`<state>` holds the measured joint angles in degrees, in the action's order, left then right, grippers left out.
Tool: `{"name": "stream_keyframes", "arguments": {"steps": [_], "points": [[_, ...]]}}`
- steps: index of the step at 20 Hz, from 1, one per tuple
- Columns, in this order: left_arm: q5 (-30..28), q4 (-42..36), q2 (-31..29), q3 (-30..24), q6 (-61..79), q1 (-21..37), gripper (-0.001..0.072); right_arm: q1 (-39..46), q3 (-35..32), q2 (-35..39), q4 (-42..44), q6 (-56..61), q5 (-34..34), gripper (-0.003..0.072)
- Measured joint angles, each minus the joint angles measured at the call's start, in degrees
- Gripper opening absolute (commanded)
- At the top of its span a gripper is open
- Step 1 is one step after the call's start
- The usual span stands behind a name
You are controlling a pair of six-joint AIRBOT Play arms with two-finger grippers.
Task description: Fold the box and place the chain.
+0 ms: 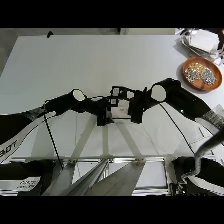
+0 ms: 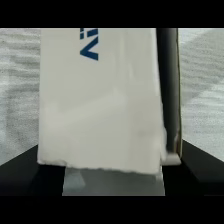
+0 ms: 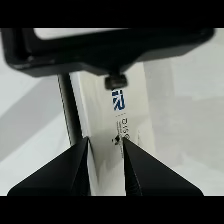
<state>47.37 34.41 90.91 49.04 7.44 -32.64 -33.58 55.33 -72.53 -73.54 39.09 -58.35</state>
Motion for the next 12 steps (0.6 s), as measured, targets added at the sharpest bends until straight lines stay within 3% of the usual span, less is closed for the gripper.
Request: {"name": "stream_keyframes", "arguments": {"steps": [3,5,12], "points": [[-0.02,0.02,0.00,0.00,0.04,0.00,0.0252,-0.15,-0.92,0.00,0.13,0.11,0.63,0.0198],[0.00,0.07,0.00,0.00,0.11,0.00,0.0252,-0.63,-1.20,0.00,0.02,0.11,0.74,0.0307],[-0.02,0.11,0.00,0.00,0.22,0.00,0.0252,-1.75,-1.51,1.01,0.17,0.11,0.63,0.0346]]}}
